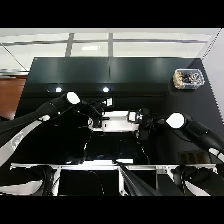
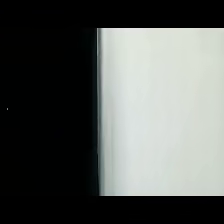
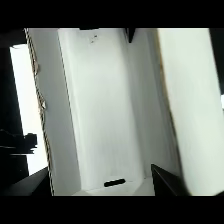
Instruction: Fold the box and place the chain.
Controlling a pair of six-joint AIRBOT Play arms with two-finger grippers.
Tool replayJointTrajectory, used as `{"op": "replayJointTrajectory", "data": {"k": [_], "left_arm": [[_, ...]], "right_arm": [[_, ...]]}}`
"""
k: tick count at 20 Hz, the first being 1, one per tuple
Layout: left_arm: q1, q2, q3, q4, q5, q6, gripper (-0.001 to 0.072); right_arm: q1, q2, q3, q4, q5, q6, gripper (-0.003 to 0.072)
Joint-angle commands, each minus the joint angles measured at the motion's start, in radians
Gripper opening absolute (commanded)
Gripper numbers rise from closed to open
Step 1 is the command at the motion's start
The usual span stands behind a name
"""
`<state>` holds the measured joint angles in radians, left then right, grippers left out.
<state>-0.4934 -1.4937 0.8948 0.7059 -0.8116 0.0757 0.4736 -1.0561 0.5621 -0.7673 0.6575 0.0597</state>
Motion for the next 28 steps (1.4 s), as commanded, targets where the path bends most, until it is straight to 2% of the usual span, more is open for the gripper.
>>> {"op": "replayJointTrajectory", "data": {"k": [1,5,8,11,15,28], "left_arm": [[-0.001,0.000,0.000,0.001,0.000,0.001,0.0028],[-0.001,0.000,0.000,0.001,0.001,0.001,0.0027],[-0.001,0.000,0.000,0.001,0.006,0.002,0.0027],[-0.001,0.000,0.000,0.001,0.030,0.002,0.0027],[-0.001,0.000,0.000,0.001,0.034,0.003,0.0028],[-0.001,0.000,0.000,0.001,0.022,0.003,0.0027]], "right_arm": [[-0.007,0.005,0.024,-0.016,-0.017,-0.032,0.0716],[-0.074,0.005,0.024,-0.008,-0.013,-0.035,0.0716],[-0.092,-0.004,0.024,0.101,-0.015,-0.087,0.0716],[-0.092,-0.012,0.024,0.112,-0.014,-0.114,0.0716],[-0.091,-0.063,0.024,0.186,0.066,-0.176,0.0717],[-0.092,-0.184,0.017,0.187,0.078,-0.245,0.0715]]}}
